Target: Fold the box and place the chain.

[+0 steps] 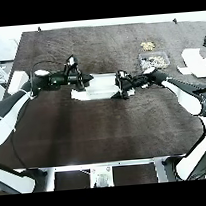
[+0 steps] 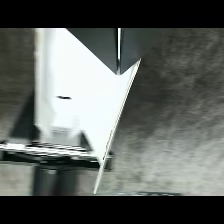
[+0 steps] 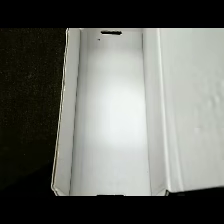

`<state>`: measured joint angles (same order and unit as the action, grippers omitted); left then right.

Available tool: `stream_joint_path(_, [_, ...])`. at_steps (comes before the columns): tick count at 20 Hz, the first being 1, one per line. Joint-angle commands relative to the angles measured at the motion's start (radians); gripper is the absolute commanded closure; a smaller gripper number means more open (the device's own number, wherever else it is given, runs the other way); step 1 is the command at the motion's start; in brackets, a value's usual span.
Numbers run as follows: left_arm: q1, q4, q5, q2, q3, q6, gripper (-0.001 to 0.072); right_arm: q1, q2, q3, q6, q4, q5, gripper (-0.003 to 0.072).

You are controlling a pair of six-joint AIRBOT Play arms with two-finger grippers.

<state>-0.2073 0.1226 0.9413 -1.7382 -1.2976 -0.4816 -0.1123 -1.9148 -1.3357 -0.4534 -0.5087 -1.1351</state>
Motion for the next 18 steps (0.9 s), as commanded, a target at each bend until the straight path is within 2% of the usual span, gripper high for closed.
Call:
stream_joint_path(1, [-0.001,0.000,-0.024,-0.054,-0.073,0.028,0.0692,0.001,0.000,0.000,0.000,0.000,0.000,0.0101])
stream_joint_path(18, [-0.013,0.005,-0.070,-0.167,-0.080,0.063,0.0692,0.001,0.000,0.000,0.000,0.000,0.000,0.0101])
